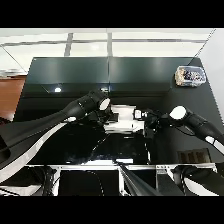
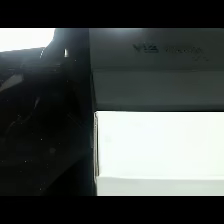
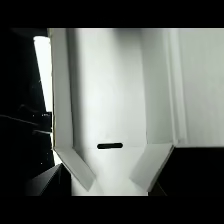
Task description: Fold the box and place the chain.
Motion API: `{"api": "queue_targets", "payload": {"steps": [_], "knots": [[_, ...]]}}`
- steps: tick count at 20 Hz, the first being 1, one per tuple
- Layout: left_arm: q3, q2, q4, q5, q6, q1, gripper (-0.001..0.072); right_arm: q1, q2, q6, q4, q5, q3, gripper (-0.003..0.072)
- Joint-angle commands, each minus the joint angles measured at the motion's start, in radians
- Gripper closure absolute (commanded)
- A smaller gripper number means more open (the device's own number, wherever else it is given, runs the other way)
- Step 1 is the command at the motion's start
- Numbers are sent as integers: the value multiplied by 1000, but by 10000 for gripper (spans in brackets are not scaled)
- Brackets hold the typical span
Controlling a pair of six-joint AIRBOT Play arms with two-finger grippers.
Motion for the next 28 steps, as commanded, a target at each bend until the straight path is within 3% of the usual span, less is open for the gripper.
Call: {"api": "queue_targets", "payload": {"steps": [1, 4, 6, 7, 15, 21, 23, 25, 26, 27, 28], "knots": [[0, 0, -1, -3, 3, -1, 682, -16, 3, 11, 4, 14, 5, 105], [0, 0, -1, -3, 3, -1, 682, -12, 4, 4, 8, 22, 5, 139], [0, 0, -2, -3, 3, -1, 682, -10, 4, -9, 30, 36, 5, 393], [0, 0, -5, -3, 3, 0, 682, -10, 4, -16, 55, 40, 5, 439], [0, 0, -9, -2, 3, 0, 681, 31, -80, -54, 329, -19, 4, 439], [0, 0, -12, -2, 3, 0, 680, 36, -98, -57, 335, -35, 4, 437], [0, 0, -12, -2, 3, 0, 680, 36, -98, -57, 335, -35, 4, 227], [0, 0, -12, -2, 3, 0, 680, 36, -98, -57, 335, -35, 4, 407], [0, 0, -12, -2, 3, 0, 680, 36, -98, -57, 340, -42, 4, 262], [0, 0, -12, -2, 3, 0, 680, 36, -98, -57, 340, -42, 4, 252], [0, 0, -12, -3, 3, 0, 681, 36, -98, -47, 330, -36, 4, 512]]}}
